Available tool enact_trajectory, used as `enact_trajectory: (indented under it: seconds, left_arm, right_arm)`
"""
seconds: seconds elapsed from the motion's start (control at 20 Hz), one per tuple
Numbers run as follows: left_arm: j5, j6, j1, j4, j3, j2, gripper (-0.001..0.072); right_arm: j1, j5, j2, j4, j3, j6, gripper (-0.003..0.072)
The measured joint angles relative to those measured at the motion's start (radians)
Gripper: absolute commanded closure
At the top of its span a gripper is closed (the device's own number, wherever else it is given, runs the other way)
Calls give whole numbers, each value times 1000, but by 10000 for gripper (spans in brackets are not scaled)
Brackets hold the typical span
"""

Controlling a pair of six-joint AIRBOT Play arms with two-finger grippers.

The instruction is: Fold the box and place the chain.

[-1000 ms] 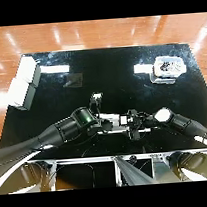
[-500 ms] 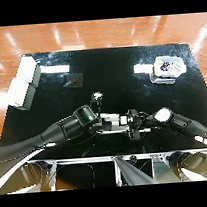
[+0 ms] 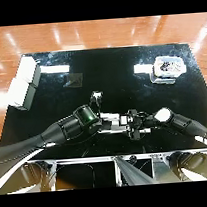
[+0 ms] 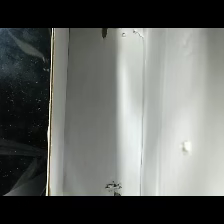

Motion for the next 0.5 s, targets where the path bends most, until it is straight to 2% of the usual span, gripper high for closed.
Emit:
enact_trajectory:
  seconds: [0.05,0.1,0.15,0.2,0.4,0.5]
  left_arm:
    - [0,0,0,0,0,0,688]
    - [0,0,0,-2,0,0,619]
    - [0,3,0,-4,0,0,436]
    - [-5,11,-1,-15,0,0,344]
    - [-11,7,-2,-27,0,0,343]
    - [-8,3,-2,-29,0,0,365]
  right_arm:
    - [0,0,0,0,0,0,143]
    - [0,0,0,0,0,0,143]
    - [0,0,0,0,0,-1,143]
    - [0,0,0,-3,0,-5,142]
    - [0,1,-1,-1,0,-5,143]
    - [0,0,-1,-1,0,-4,142]
